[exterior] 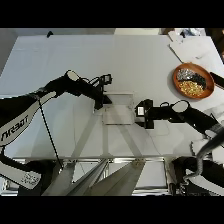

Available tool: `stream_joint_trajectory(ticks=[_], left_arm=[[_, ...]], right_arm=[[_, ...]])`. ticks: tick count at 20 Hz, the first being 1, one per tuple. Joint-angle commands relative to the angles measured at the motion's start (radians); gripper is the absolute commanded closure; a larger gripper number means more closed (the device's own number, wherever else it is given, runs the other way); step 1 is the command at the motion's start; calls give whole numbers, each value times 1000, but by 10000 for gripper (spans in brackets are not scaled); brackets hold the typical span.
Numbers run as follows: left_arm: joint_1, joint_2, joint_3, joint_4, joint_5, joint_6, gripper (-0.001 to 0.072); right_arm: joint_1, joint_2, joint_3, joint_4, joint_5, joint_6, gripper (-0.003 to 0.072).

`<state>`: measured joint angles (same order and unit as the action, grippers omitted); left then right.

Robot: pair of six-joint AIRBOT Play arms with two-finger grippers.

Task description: Fold the box and place the chain.

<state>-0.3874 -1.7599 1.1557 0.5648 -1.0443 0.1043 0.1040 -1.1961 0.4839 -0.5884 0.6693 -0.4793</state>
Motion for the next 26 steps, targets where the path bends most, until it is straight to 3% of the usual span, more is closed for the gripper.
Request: stream_joint_trajectory(ticks=[1,21,26], left_arm=[[-1,-1,0,0,0,0,696],[-1,-1,0,0,0,0,696],[-1,-1,0,0,0,0,696]], right_arm=[[0,-9,-1,13,0,-11,-5],[0,-40,-1,149,22,121,-5],[0,-40,0,98,22,310,-5]])
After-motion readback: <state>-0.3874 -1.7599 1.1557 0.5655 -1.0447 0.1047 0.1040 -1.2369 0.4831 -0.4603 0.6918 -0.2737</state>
